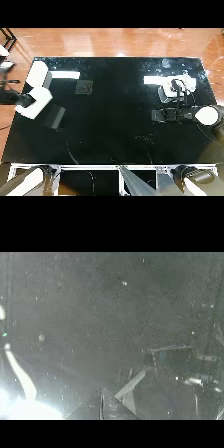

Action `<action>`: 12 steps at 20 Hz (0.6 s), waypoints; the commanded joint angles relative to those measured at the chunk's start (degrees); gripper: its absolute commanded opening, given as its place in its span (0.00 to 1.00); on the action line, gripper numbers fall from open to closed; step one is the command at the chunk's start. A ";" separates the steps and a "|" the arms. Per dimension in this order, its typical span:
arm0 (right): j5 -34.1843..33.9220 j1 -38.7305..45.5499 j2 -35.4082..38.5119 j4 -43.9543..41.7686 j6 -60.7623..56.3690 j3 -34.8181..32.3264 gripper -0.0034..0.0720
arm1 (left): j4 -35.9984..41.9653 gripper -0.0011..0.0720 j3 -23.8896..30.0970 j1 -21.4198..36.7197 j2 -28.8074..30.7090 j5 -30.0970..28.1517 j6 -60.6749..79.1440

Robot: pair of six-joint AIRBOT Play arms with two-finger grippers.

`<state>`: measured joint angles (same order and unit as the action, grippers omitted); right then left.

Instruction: Fold the box and place the chain.

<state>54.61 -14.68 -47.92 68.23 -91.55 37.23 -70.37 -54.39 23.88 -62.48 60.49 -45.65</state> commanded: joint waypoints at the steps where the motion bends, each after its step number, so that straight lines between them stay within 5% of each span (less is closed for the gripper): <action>1: -1.86 -0.02 -0.02 -0.02 0.02 -0.02 0.07 | 1.73 0.45 -0.11 8.83 -2.19 -11.65 -1.31; 12: -1.27 -0.02 -0.02 -2.16 -1.66 0.00 0.07 | 5.70 0.44 -9.03 7.39 -21.29 -15.08 -0.90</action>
<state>53.17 -14.68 -47.92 66.57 -92.44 37.23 -67.35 -60.62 31.53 -80.01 45.69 -46.65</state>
